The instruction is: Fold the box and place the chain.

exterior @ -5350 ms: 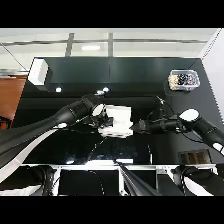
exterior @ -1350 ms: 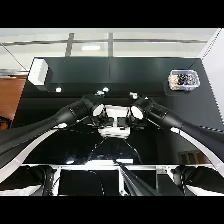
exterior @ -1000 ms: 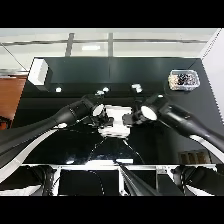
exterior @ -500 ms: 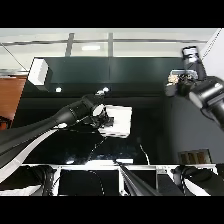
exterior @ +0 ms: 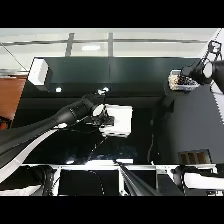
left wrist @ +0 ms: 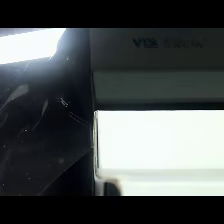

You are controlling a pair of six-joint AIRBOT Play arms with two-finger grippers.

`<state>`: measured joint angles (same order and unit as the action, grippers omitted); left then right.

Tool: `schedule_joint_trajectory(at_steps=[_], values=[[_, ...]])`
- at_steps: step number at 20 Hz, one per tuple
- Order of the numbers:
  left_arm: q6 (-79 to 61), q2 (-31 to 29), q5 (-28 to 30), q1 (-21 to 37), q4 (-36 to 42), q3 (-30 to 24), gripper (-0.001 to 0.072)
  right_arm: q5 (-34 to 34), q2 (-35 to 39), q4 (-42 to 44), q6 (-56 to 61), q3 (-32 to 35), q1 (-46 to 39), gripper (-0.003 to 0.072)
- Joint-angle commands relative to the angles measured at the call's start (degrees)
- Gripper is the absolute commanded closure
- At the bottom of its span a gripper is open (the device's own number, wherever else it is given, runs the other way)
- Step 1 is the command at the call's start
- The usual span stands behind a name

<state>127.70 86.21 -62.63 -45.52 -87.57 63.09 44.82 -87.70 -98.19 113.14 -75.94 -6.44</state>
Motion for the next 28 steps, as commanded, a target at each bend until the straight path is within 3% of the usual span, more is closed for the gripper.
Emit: schedule_joint_trajectory(at_steps=[1, 6, 7, 9, 10, 13, 14, 18, 24, 28], values=[[0.00, 0.00, 0.66, 0.07, -0.02, 0.02, 0.0683, 10.45, -13.00, 5.42, -3.26, -13.86, -2.91, -0.0022], [0.00, 0.00, 0.66, 0.07, -0.02, 0.02, 0.0684, 9.99, -18.80, 6.29, -4.15, -16.57, -3.48, -0.0020], [0.02, 0.00, 0.66, 0.04, 0.00, 0.02, 0.0683, 9.62, -19.30, 6.27, -4.15, -16.59, -3.48, 0.0032], [0.02, 0.00, 0.66, 0.07, 0.00, 0.02, 0.0683, 8.35, -19.54, 6.25, -4.13, -16.59, -3.50, 0.0273], [0.00, 0.00, 0.66, 0.07, -0.02, 0.02, 0.0684, 8.15, -19.52, 6.25, -4.13, -17.05, -3.50, 0.0431], [0.02, 0.00, 0.90, 0.07, -0.02, 0.02, 0.0684, 10.03, -19.50, 6.32, -4.15, -18.49, -3.63, 0.0461], [0.02, 0.00, 0.90, 0.04, 0.00, 0.02, 0.0683, 12.63, -19.50, 6.29, -5.01, -19.63, -3.63, 0.0683], [0.00, 0.00, 0.90, 0.07, -0.02, 0.02, 0.0684, 18.16, -14.27, 6.32, -13.05, -23.54, -3.45, 0.0670], [0.00, 0.00, 0.85, 0.04, 0.00, 0.02, 0.0684, 19.50, 7.56, 11.21, -26.36, -23.56, -2.86, 0.0671], [0.00, 0.02, 0.96, 0.07, -0.02, 0.02, 0.0684, 21.20, 20.57, 12.79, -26.86, -23.56, -0.70, 0.0671]])
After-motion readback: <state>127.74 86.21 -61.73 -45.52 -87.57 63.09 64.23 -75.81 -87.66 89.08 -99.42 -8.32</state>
